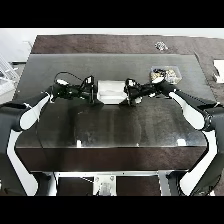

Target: Fold the box and place the chain.

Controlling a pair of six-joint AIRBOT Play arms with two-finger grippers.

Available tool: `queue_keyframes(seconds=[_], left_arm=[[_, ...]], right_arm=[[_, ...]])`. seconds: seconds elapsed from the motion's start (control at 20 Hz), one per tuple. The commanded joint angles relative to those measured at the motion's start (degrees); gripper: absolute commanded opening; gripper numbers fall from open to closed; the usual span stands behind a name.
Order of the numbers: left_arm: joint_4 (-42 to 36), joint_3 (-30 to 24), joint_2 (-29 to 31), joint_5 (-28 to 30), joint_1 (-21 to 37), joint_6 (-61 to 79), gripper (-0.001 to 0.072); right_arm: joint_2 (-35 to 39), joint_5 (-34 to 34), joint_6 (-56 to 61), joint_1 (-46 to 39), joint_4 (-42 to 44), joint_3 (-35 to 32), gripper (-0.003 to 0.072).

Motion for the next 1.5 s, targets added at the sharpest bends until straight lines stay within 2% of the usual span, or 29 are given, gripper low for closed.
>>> queue_keyframes(seconds=[0.0, 0.45, 0.55, 0.6, 1.45], left_arm=[[0.0, 0.0, -0.1, 0.3, -0.1, 0.1, 0.0720], [0.0, 0.0, -0.1, 0.3, -0.1, 0.0, 0.0704], [0.3, 0.0, -0.1, 0.2, 0.0, -0.1, 0.0558], [0.5, 0.0, -0.1, 0.2, -0.1, -0.1, 0.0538], [1.7, 0.0, -0.1, -0.3, 0.0, -1.0, 0.0539]], right_arm=[[0.0, 0.0, 0.0, 0.0, 0.0, 0.0, 0.0577], [0.0, 0.0, 0.0, 0.0, 0.0, 0.0, 0.0577], [0.0, 0.0, 0.0, 0.0, 0.0, 0.0, 0.0577], [0.0, 0.0, 0.0, 0.0, 0.0, 0.0, 0.0577], [0.0, 0.0, 0.0, 0.0, 0.0, 0.0, 0.0577]])
